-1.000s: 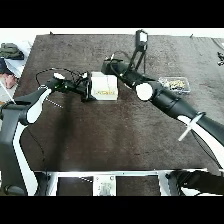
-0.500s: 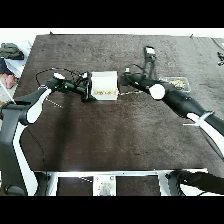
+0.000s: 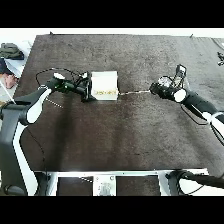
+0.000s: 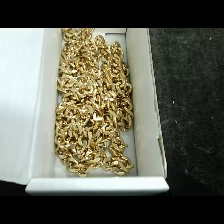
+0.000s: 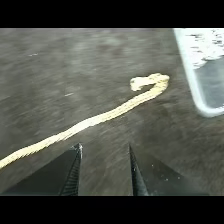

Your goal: Fold the box and place the chain.

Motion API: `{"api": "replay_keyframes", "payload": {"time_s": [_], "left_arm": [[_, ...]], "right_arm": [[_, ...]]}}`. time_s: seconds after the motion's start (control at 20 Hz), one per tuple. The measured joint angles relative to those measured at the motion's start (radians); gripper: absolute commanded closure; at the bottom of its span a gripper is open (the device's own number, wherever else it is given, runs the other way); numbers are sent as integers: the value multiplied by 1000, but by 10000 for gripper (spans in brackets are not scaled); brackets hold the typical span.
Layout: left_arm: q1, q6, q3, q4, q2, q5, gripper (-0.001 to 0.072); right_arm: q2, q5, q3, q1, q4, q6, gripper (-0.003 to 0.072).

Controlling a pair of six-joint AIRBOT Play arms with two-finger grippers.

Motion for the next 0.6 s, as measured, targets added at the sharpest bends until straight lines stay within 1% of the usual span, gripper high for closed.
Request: {"api": "replay_keyframes", "payload": {"time_s": [0.25,0.5,0.55,0.6], "left_arm": [[0,0,0,0,0,0,364],[0,0,0,0,0,0,365],[0,0,0,0,0,0,365],[0,0,0,0,0,0,365]], "right_arm": [[-160,56,129,-23,0,3,331],[-262,135,228,-27,-3,4,332],[-278,142,245,-27,-3,4,359],[-291,154,259,-28,-6,3,431]]}}
